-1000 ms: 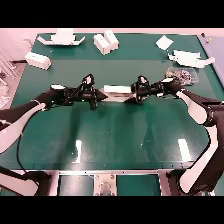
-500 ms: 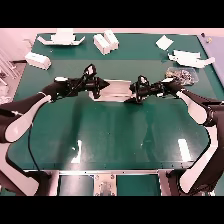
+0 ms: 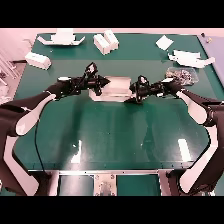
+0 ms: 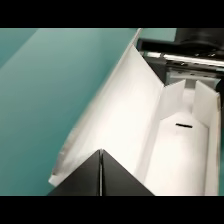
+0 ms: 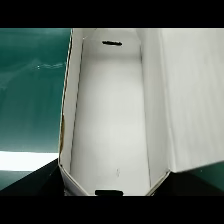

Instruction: Fold the box and place the chain.

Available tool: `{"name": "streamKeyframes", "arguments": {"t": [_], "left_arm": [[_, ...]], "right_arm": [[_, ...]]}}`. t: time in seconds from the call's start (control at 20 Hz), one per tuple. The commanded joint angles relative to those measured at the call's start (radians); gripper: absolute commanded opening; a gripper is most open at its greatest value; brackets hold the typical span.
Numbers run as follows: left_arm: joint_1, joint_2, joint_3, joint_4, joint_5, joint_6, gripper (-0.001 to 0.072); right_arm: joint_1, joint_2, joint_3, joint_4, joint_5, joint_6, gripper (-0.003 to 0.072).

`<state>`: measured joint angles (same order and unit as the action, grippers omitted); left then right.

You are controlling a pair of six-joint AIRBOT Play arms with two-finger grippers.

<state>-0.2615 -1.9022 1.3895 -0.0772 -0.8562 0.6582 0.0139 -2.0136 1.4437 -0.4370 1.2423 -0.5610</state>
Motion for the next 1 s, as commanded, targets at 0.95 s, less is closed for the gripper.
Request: {"name": "streamKeyframes", "arguments": {"t": [0.95], "left_arm": [[-0.016, -0.064, 0.033, 0.187, 0.079, -0.134, 0.0022]], "right_arm": [[0.001, 0.0, 0.0, 0.0, 0.0, 0.0, 0.0555]]}}
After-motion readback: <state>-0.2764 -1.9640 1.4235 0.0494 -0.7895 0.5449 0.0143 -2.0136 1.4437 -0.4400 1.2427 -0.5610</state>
